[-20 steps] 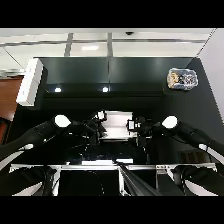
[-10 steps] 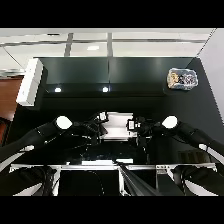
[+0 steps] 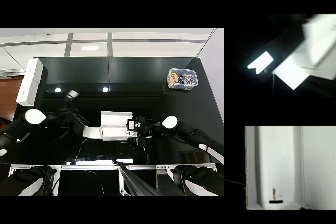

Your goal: Fold the box and place the chain.

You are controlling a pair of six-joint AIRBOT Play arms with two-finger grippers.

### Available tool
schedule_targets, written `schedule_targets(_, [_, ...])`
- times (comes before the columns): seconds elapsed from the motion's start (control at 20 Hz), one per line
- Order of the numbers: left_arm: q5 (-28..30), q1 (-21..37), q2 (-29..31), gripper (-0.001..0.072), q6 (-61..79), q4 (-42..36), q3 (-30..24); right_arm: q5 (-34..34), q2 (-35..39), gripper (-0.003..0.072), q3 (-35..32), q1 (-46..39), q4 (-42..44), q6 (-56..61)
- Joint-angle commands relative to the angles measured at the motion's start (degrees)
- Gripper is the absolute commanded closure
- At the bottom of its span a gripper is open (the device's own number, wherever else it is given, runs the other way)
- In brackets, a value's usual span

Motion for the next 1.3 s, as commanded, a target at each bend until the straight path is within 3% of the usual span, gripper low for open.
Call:
schedule_targets(0.0, [-9.7,11.6,-0.3,0.0681,-33.6,10.6,-1.0,0.1,0.0,0.027,0.0,0.0,-0.1,0.0])
schedule_targets(0.15, [-15.6,13.8,-5.9,0.0681,-24.1,0.9,-2.2,0.1,0.0,0.027,0.0,0.0,-0.1,0.0])
schedule_targets(0.3, [-15.4,12.4,-13.2,0.0683,-22.7,-6.5,-2.1,0.1,0.0,0.027,0.0,0.0,-0.1,0.0])
schedule_targets(0.45, [-10.8,6.9,-18.3,0.0683,-20.3,-12.2,-2.1,0.1,0.0,0.027,0.0,0.0,-0.1,0.0])
schedule_targets(0.55, [-10.1,2.8,-20.0,0.0683,-15.6,-17.1,-1.5,0.1,0.0,0.027,0.0,0.0,-0.1,0.0])
schedule_targets(0.65, [-10.5,0.2,-20.2,0.0683,-14.2,-16.9,-0.4,0.1,0.0,0.027,0.0,0.0,-0.1,0.0])
schedule_targets(0.85, [-13.3,0.8,-20.0,0.0682,-8.4,-17.1,1.1,0.1,0.0,0.027,0.0,0.0,-0.1,0.0])
schedule_targets(0.9, [-14.2,1.0,-20.0,0.0636,-7.9,-17.0,1.5,0.1,0.0,0.027,0.0,0.0,-0.1,0.0])
schedule_targets(0.95, [-15.1,1.1,-20.0,0.0429,-7.9,-17.0,2.0,0.1,0.0,0.027,0.0,0.0,-0.1,0.0])
schedule_targets(1.0, [-16.1,1.2,-20.0,0.0169,-7.5,-17.0,2.6,0.1,0.0,0.027,0.0,0.0,-0.1,0.0])
schedule_targets(1.05, [-16.7,1.4,-20.0,0.0043,-7.5,-17.0,3.2,0.1,0.0,0.027,0.0,0.0,-0.1,0.0])
schedule_targets(1.25, [-18.9,1.3,-20.0,0.0033,-7.5,-18.5,5.3,0.1,0.0,0.027,0.0,0.0,-0.1,0.0])
